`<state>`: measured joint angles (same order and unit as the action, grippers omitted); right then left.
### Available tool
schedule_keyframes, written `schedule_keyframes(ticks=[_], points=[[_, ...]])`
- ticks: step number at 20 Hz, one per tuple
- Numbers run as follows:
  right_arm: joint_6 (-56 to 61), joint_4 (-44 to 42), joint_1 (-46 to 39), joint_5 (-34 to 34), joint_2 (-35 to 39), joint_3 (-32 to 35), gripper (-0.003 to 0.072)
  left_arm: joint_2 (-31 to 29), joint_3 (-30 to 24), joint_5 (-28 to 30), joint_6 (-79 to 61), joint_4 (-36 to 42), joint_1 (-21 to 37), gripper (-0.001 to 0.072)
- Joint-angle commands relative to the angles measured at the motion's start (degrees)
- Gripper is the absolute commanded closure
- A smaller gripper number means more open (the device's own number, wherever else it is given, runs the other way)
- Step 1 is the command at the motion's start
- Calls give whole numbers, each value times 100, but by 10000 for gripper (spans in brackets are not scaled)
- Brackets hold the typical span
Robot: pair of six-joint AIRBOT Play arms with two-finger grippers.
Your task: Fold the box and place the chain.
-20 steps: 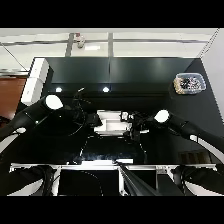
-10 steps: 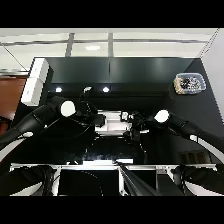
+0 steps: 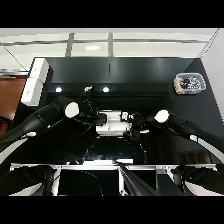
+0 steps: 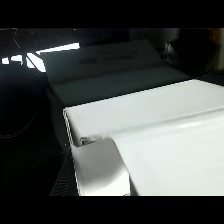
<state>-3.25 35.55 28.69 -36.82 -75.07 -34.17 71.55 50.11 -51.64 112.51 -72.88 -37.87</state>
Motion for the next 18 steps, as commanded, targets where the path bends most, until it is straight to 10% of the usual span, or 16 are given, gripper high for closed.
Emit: schedule_keyframes(ticks=[1, 18], points=[[0, 0, 0, -4, -4, 2, 554, 66, 57, -131, 125, -26, -4, 303], [0, 2, 0, -2, -4, 2, 553, 841, 883, -909, 1403, -1543, -885, 303]])
